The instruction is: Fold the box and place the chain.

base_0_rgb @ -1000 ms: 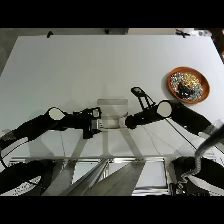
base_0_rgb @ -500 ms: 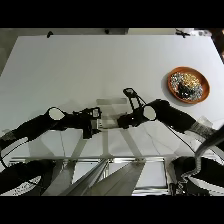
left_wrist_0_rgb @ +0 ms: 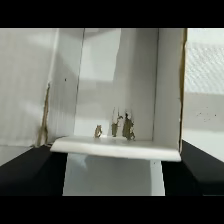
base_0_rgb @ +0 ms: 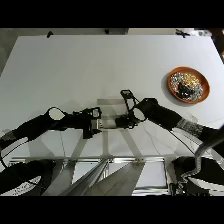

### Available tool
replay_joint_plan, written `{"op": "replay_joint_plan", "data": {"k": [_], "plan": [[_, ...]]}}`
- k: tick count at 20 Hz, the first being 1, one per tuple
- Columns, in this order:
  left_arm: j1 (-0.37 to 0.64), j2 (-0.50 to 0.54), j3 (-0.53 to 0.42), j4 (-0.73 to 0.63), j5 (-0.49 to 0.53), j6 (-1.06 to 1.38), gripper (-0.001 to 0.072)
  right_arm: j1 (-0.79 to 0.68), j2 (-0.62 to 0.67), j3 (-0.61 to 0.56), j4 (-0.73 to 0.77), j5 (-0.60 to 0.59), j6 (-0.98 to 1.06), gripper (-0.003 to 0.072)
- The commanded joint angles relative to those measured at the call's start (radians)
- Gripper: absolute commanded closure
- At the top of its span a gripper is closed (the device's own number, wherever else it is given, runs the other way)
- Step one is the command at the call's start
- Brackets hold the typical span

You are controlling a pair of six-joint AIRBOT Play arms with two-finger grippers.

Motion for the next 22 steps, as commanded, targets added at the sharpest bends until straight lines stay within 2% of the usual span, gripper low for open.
{"op": "replay_joint_plan", "data": {"k": [1,3,4,5,6,7,9,10,13,14,17,18,19,20,22], "plan": [[0.000,0.000,0.000,0.006,0.005,0.006,0.0440,0.006,-0.008,0.005,-0.045,0.026,0.023,0.0674],[0.000,0.000,0.000,0.006,0.006,0.006,0.0440,0.006,-0.008,0.005,-0.045,0.021,0.023,0.0680],[0.000,0.000,0.000,0.006,0.006,0.006,0.0440,0.006,-0.008,0.005,-0.045,0.019,0.023,0.0645],[0.000,0.000,0.000,0.006,0.006,0.006,0.0440,0.006,-0.008,0.005,-0.044,0.015,0.023,0.0483],[0.000,0.000,0.000,0.006,0.006,0.006,0.0440,0.006,-0.008,0.005,-0.043,0.009,0.023,0.0286],[0.000,0.000,0.000,0.006,0.006,0.006,0.0440,0.006,-0.008,0.005,-0.041,-0.002,0.023,0.0257],[0.000,0.000,0.000,0.006,0.006,0.006,0.0440,0.006,-0.008,0.005,-0.041,-0.008,0.024,0.0297],[0.000,0.000,0.000,0.006,0.006,0.006,0.0440,0.006,-0.008,0.005,-0.042,-0.008,0.023,0.0386],[0.000,0.000,0.000,0.006,0.006,0.006,0.0440,0.006,-0.008,0.005,-0.045,-0.007,0.023,0.0578],[-0.001,0.000,0.000,0.006,0.005,0.006,0.0440,0.006,-0.008,0.005,-0.046,-0.007,0.022,0.0679],[0.000,0.000,0.000,0.006,0.005,0.006,0.0440,0.006,-0.013,0.005,-0.046,-0.008,0.022,0.0673],[0.000,0.000,0.000,0.006,0.006,0.006,0.0440,0.006,-0.013,0.005,-0.044,-0.011,0.023,0.0559],[0.000,0.000,0.000,0.006,0.006,0.006,0.0440,0.006,-0.013,0.005,-0.044,-0.016,0.023,0.0333],[0.000,0.000,0.000,0.006,0.005,0.006,0.0440,0.006,-0.010,0.005,-0.044,-0.012,0.023,0.0182],[0.000,0.000,0.000,0.006,0.006,0.006,0.0440,0.005,0.010,0.005,-0.055,-0.003,0.004,0.0181]]}}
